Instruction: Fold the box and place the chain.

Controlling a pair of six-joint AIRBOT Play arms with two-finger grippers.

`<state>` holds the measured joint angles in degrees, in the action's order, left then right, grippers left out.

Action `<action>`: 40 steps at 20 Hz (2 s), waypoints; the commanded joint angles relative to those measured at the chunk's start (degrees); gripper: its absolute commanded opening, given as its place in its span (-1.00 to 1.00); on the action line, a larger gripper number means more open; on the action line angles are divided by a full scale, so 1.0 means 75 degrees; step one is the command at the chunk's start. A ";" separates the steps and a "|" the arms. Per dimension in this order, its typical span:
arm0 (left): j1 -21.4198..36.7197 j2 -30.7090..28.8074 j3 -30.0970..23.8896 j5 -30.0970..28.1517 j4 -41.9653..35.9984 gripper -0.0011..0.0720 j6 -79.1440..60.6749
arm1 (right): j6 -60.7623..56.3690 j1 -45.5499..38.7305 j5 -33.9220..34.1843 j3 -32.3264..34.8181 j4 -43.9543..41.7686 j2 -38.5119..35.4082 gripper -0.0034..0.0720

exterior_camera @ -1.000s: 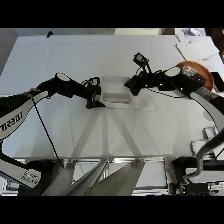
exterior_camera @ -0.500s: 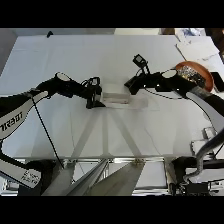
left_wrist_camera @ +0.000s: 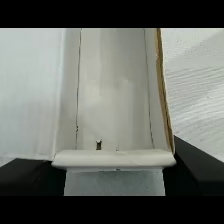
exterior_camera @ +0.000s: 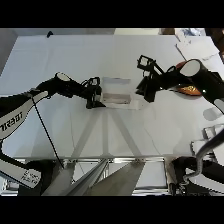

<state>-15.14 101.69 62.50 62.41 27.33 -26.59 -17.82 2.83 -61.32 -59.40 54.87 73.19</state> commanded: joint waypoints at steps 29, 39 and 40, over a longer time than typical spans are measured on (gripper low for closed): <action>0.0003 0.0000 0.0000 -0.0003 -0.0003 -0.37 0.0006 | 0.1845 0.0883 0.1760 0.0009 -0.1486 0.2474 0.23; 0.0003 0.0000 0.0000 -0.0003 -0.0006 -0.37 0.0006 | -0.0009 0.0874 0.1711 0.0009 -0.0498 0.2127 -0.88; 0.0003 0.0000 0.0000 -0.0006 -0.0003 -0.37 0.0006 | -0.0117 0.0874 0.1696 0.0009 -0.0411 0.1897 -0.88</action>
<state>-15.14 101.69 62.50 62.59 27.20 -26.57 -12.78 9.41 -48.47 -59.29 48.58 89.89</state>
